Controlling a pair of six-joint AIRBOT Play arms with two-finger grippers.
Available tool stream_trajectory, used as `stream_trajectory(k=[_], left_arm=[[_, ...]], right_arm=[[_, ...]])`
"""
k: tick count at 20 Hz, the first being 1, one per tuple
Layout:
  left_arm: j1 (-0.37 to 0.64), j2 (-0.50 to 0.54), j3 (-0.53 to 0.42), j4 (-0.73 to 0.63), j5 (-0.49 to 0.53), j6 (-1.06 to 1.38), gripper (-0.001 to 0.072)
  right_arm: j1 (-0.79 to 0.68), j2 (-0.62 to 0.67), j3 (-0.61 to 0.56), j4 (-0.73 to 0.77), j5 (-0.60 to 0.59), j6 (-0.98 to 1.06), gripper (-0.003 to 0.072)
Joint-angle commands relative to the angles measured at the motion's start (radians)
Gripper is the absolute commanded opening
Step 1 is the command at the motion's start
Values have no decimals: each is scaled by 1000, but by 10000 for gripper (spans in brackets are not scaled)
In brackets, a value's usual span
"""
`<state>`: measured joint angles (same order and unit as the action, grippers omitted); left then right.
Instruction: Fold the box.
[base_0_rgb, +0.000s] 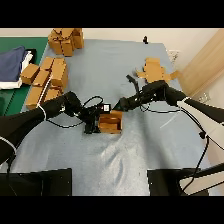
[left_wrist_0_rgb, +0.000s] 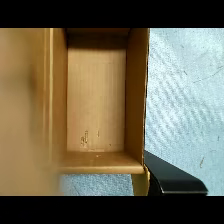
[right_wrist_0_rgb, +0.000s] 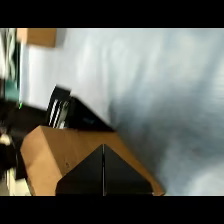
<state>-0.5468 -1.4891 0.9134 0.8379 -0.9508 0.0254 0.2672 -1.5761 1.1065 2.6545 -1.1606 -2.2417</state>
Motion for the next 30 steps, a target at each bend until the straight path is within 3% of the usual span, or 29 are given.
stream_trajectory(k=[1,4,8,10,15,17,21,27,30], left_arm=[[0,0,1,1,-2,0,295],[0,0,1,1,-1,0,295],[0,0,1,1,0,0,295],[0,0,1,1,1,0,295],[0,0,1,1,1,0,295],[0,0,1,1,1,0,295],[0,0,1,0,0,0,295],[0,0,1,0,0,0,295],[0,0,1,1,1,0,295]], right_arm=[[56,55,-63,-89,-29,-209,3],[74,190,-196,-96,191,-372,3],[78,264,-233,-131,209,-513,26],[110,280,-233,-132,206,-559,159],[246,290,-233,-295,239,-586,253],[265,293,-233,-294,299,-586,415],[284,322,-233,-317,316,-586,424],[345,350,-233,-461,365,-581,423],[374,354,-233,-600,401,-463,423]])
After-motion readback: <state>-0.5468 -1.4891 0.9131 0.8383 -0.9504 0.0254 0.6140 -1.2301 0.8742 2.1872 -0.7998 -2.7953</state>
